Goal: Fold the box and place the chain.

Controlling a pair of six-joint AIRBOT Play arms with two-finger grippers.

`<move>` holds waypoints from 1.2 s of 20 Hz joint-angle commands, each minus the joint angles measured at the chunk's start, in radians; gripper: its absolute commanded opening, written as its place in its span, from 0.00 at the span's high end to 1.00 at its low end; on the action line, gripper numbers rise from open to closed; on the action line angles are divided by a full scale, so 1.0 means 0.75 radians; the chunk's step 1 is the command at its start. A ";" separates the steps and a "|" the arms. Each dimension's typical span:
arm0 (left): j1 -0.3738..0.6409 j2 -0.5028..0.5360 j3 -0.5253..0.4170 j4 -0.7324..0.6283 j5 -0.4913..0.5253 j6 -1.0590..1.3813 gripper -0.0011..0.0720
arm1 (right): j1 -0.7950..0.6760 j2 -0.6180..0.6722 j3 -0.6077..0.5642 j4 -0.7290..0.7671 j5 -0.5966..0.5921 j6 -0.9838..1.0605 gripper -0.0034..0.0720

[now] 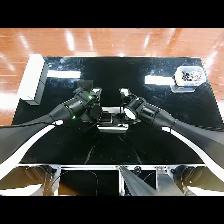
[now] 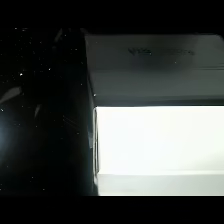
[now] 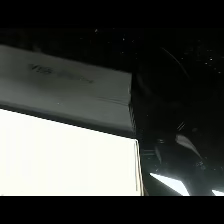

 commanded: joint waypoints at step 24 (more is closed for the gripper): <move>-0.001 -0.001 0.000 0.001 0.010 -0.001 0.96 | -0.049 0.031 0.004 0.011 -0.017 -0.066 0.52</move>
